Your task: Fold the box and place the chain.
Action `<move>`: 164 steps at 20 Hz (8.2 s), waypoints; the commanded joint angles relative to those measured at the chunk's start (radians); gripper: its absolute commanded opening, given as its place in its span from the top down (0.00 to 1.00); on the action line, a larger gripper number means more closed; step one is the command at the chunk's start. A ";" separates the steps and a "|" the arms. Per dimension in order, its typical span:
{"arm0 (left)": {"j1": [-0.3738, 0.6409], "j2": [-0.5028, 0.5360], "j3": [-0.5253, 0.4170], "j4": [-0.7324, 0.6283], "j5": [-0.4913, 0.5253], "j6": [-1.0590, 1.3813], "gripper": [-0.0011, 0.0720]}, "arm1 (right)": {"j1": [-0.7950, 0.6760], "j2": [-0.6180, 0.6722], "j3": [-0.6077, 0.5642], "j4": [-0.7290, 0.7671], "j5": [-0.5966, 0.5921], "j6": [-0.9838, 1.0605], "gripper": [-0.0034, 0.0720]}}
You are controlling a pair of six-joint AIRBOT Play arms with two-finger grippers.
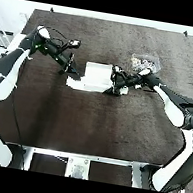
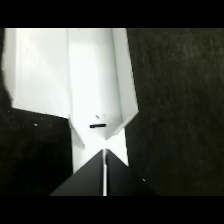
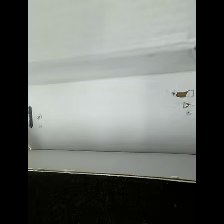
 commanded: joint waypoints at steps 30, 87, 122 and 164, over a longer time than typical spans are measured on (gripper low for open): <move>-0.135 0.114 -0.336 0.115 0.483 -0.041 0.10 | 0.000 0.000 0.000 0.000 0.000 0.000 0.17; -0.135 0.049 -0.336 -0.170 0.440 0.125 0.12 | 0.000 0.000 0.000 0.000 0.000 0.000 0.17; 0.004 0.612 -0.615 0.167 0.545 -1.131 0.96 | 0.000 0.000 0.000 0.000 0.000 0.001 0.17; 0.050 0.178 -0.687 -0.369 0.561 -0.963 0.96 | 0.000 0.000 -0.001 0.000 0.000 0.001 0.17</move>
